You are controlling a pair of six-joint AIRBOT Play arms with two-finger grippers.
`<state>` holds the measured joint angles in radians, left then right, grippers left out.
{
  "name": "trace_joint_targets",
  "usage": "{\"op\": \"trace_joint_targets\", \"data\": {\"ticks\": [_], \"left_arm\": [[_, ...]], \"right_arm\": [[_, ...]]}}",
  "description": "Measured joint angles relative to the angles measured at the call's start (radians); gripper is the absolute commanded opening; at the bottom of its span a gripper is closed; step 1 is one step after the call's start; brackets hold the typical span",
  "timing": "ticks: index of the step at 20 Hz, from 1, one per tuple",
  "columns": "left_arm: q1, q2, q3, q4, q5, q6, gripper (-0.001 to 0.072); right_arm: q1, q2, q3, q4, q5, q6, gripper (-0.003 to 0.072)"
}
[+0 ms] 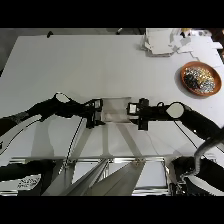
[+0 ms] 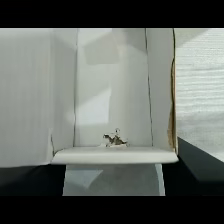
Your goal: Fold the box and place the chain.
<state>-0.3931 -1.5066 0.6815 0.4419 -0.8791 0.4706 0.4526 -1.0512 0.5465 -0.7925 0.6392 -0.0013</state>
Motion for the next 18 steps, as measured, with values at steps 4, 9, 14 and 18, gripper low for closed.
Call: {"op": "trace_joint_targets", "data": {"ticks": [4,9,14,18], "left_arm": [[0.000,0.000,0.000,0.000,0.000,0.000,0.0204],[0.000,0.000,0.000,0.000,0.000,0.000,0.0204],[0.000,0.000,0.000,0.000,0.000,0.000,0.0204],[0.000,0.000,0.000,0.000,0.000,0.000,0.0204]], "right_arm": [[0.000,0.178,0.000,-0.084,0.082,0.211,0.0065],[-0.006,0.353,0.000,-0.353,0.093,0.738,0.0061],[-0.154,0.371,0.000,-0.608,0.099,1.240,0.0040],[-0.297,0.289,0.000,-0.603,0.106,1.430,0.0040]]}}
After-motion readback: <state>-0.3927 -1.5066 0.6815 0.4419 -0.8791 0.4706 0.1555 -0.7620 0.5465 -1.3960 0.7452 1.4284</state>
